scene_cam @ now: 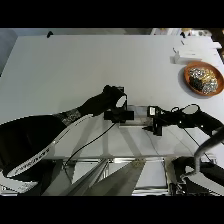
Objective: Fold the box and place the chain.
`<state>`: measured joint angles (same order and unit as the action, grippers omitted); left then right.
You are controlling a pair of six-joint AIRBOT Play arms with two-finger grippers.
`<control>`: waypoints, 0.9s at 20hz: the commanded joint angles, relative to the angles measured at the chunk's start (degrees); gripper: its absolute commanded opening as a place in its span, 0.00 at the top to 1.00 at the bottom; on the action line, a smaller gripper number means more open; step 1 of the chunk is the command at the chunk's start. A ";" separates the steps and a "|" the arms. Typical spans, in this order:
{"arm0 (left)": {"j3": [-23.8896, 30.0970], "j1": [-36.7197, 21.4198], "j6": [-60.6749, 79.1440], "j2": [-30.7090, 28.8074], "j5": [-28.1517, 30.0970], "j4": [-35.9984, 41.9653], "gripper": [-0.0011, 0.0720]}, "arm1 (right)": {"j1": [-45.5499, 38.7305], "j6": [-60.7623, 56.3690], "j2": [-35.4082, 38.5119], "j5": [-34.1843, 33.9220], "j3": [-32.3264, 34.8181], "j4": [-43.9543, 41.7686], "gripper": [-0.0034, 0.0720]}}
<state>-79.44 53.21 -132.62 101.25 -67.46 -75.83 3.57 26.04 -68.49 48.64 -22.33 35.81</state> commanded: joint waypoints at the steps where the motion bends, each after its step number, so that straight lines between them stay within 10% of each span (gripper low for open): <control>1: -0.28 0.42 -3.61 0.50 0.83 0.28 0.85 | 0.00 -0.04 0.04 0.00 0.00 -0.04 0.57; 4: -0.28 0.59 -4.52 1.14 0.52 0.31 0.98 | 0.00 -0.04 0.04 0.00 0.00 -0.04 0.57; 13: -0.28 1.18 -5.49 1.90 -0.13 -2.10 0.93 | 0.00 -0.04 0.04 0.00 -0.02 -0.04 0.57; 16: -0.28 1.18 -5.44 1.92 0.22 -2.27 0.60 | 0.00 -0.04 0.04 0.00 -0.02 -0.04 0.57; 18: -0.28 1.18 -5.44 1.99 0.15 -2.25 0.65 | 0.00 -0.04 0.04 0.00 -0.02 -0.04 0.57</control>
<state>-79.77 54.41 -138.21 103.15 -67.09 -77.19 3.53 26.06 -68.45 48.71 -22.35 35.92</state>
